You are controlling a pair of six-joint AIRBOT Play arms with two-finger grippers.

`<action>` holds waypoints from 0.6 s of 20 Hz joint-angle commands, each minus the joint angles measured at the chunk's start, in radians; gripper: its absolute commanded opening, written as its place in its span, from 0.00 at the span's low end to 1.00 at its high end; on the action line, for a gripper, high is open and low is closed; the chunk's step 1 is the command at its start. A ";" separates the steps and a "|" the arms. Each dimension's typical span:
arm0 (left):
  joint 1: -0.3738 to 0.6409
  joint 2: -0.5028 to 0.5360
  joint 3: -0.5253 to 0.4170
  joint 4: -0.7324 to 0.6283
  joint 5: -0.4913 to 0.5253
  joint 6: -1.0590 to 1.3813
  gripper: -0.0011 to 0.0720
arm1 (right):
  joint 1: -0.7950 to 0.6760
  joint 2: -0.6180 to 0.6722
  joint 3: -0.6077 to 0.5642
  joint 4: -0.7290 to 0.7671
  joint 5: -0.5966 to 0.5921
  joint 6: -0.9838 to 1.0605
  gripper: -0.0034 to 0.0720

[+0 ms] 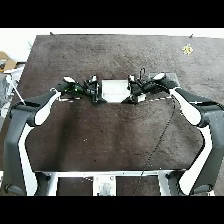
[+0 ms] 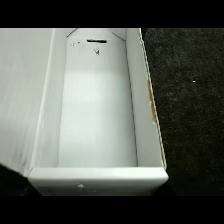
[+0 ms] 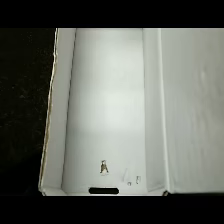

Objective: Fold the box and place the chain.

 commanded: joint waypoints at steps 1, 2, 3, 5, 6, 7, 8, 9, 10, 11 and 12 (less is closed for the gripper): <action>0.000 -0.001 0.000 0.000 0.000 0.000 0.50 | 0.000 0.000 0.000 0.000 0.000 0.000 0.63; 0.000 -0.001 0.000 0.000 0.000 0.000 0.50 | 0.000 0.000 0.000 0.000 0.000 0.001 0.63; 0.000 -0.001 0.000 0.000 0.000 0.000 0.50 | 0.000 0.000 0.000 0.000 0.000 0.000 0.63; 0.000 -0.001 0.001 0.000 0.000 0.000 0.50 | 0.000 0.000 0.000 0.000 0.000 0.000 0.63; 0.000 -0.001 0.000 0.000 0.000 0.000 0.50 | 0.000 0.000 0.000 0.000 0.000 0.000 0.63; 0.000 -0.001 0.000 0.000 0.000 0.000 0.50 | 0.000 0.000 0.000 0.000 0.000 0.000 0.63; 0.000 -0.001 0.000 0.000 0.000 0.000 0.50 | 0.000 0.000 0.000 0.000 0.000 0.001 0.63; 0.000 -0.001 0.000 0.000 0.000 0.000 0.50 | 0.000 0.000 0.000 0.001 0.000 0.000 0.63; 0.000 -0.001 0.000 0.000 0.000 0.000 0.50 | 0.000 0.000 0.000 0.003 0.000 0.000 0.63; 0.000 -0.001 0.000 0.000 0.000 0.000 0.50 | 0.000 0.000 0.000 0.010 0.000 0.001 0.63; 0.000 -0.001 0.000 0.000 0.000 0.000 0.50 | 0.000 0.000 0.000 0.019 0.003 0.001 0.63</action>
